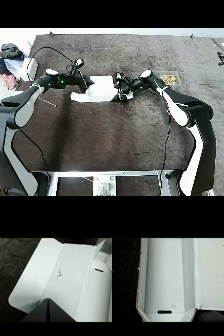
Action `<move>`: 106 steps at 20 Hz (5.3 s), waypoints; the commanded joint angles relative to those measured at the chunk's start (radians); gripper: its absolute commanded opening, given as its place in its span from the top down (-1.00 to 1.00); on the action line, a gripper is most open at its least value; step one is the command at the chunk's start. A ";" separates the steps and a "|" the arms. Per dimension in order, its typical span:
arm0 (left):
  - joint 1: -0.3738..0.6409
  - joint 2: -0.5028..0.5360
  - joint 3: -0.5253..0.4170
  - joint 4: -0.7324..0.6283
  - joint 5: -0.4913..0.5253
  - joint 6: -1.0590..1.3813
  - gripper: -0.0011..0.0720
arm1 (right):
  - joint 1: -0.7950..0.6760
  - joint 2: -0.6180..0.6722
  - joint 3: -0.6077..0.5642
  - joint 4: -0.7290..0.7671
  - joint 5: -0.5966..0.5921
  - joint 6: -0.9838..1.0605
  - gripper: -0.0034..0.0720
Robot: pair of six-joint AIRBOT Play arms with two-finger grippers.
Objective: Fold the box and place the chain.
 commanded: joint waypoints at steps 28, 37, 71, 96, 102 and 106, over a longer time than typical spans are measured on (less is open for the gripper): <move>-0.016 0.124 -0.115 0.484 -0.077 0.056 -0.72 | 0.000 0.000 0.001 0.000 0.000 0.000 -0.47; -0.016 0.124 -0.115 0.402 -0.078 0.056 -0.72 | 0.000 0.000 0.001 0.000 0.000 0.000 -0.47; -0.023 0.062 -0.139 0.135 -0.082 0.126 0.34 | 0.001 0.000 0.001 0.000 0.000 0.000 -0.47; 0.106 0.154 -0.131 0.170 -0.175 -0.056 0.95 | 0.001 0.000 0.001 0.000 0.000 0.000 -0.47; 0.208 0.349 -0.194 0.177 -0.074 -0.540 0.96 | 0.001 0.000 0.001 0.000 0.000 0.000 -0.47; 0.290 0.417 -0.302 0.214 -0.078 -0.838 0.95 | 0.001 0.000 0.001 0.000 0.000 0.000 -0.47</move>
